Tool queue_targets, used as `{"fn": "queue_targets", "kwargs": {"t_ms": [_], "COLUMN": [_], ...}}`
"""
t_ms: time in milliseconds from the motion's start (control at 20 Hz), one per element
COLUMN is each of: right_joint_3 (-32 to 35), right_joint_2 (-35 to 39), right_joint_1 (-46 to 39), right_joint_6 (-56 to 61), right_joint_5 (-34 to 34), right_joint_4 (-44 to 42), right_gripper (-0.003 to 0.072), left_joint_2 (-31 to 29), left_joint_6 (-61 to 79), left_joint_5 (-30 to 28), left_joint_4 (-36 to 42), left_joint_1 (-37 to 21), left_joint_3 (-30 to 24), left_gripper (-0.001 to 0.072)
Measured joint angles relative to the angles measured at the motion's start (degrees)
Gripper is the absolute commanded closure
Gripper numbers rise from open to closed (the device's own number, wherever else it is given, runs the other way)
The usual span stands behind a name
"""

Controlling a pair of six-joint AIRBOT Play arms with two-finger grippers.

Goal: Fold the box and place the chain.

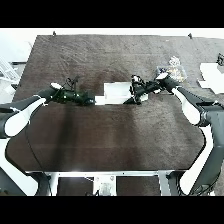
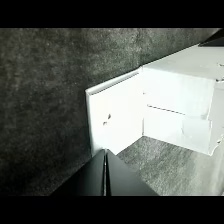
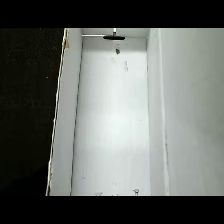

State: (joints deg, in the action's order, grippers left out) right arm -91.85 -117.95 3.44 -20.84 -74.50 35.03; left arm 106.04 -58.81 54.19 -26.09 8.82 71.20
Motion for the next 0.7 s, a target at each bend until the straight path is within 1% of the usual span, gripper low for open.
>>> {"fn": "queue_targets", "kwargs": {"t_ms": [200, 550, 700], "right_joint_3": [0.00, 0.00, 0.00], "right_joint_2": [0.00, 0.00, 0.00], "right_joint_1": [0.04, 0.04, 0.04], "right_joint_6": [0.00, 0.00, 0.00], "right_joint_5": [-0.11, -0.11, -0.11], "right_joint_4": [-0.13, -0.13, -0.09], "right_gripper": [0.0103, 0.0103, 0.0102], "left_joint_2": [0.02, -0.22, -0.22], "left_joint_6": [0.46, 0.74, -0.20], "left_joint_5": [1.70, 3.61, 3.52], "left_joint_4": [-0.94, -1.46, -3.85], "left_joint_1": [-0.85, -4.09, -3.41], "left_joint_3": [0.92, 1.40, 1.40], "left_gripper": [0.0690, 0.0690, 0.0690]}}
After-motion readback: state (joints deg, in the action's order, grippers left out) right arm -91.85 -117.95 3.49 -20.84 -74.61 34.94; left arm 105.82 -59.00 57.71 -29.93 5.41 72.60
